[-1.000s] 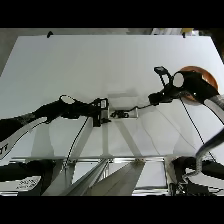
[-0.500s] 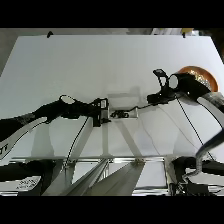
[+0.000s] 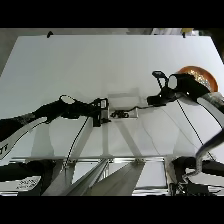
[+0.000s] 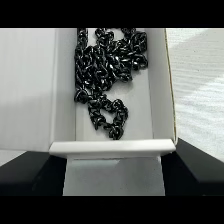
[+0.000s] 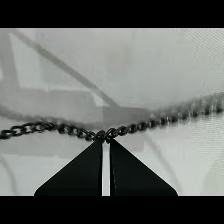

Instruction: Fold the box and place the chain.

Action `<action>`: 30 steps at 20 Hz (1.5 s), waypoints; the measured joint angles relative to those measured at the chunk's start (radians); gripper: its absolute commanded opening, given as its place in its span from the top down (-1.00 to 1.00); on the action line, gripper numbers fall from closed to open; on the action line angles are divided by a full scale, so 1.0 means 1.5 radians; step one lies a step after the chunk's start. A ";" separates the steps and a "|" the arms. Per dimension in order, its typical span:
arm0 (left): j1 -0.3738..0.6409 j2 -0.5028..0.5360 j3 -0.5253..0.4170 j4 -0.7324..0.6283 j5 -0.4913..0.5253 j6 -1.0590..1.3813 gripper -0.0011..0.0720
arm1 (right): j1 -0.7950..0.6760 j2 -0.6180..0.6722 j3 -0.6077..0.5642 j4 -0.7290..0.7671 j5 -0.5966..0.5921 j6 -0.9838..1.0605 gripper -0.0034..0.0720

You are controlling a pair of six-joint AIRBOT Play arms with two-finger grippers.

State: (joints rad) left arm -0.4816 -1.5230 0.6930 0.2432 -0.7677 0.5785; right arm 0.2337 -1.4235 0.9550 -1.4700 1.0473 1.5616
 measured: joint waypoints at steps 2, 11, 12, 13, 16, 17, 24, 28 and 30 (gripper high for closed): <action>0.000 0.000 0.000 0.000 0.000 0.000 0.94 | 0.011 0.029 0.000 0.000 0.014 -0.010 0.86; 0.000 0.000 0.000 0.000 0.000 0.000 0.94 | 0.119 0.194 0.000 0.132 0.029 -0.055 0.86; 0.000 0.000 0.000 0.000 0.000 0.000 0.94 | 0.134 0.202 0.000 0.156 0.019 -0.060 0.86; 0.000 0.000 0.000 0.000 0.000 0.000 0.94 | 0.150 0.209 0.000 0.180 0.007 -0.062 0.86; 0.000 0.000 0.000 0.000 0.000 0.000 0.94 | 0.199 0.220 0.000 0.232 -0.032 -0.066 0.86; 0.000 0.000 0.000 0.000 0.000 0.000 0.94 | 0.214 0.221 0.000 0.242 -0.046 -0.067 0.86; 0.000 0.000 0.000 0.000 0.000 0.000 0.94 | 0.269 0.204 0.000 0.261 -0.119 -0.066 0.42; 0.000 0.000 0.000 0.000 0.000 0.000 0.94 | 0.258 0.189 0.005 0.251 -0.121 -0.066 0.37; 0.000 0.000 0.000 0.000 0.000 0.000 0.94 | 0.229 0.187 0.025 0.265 -0.092 -0.084 0.45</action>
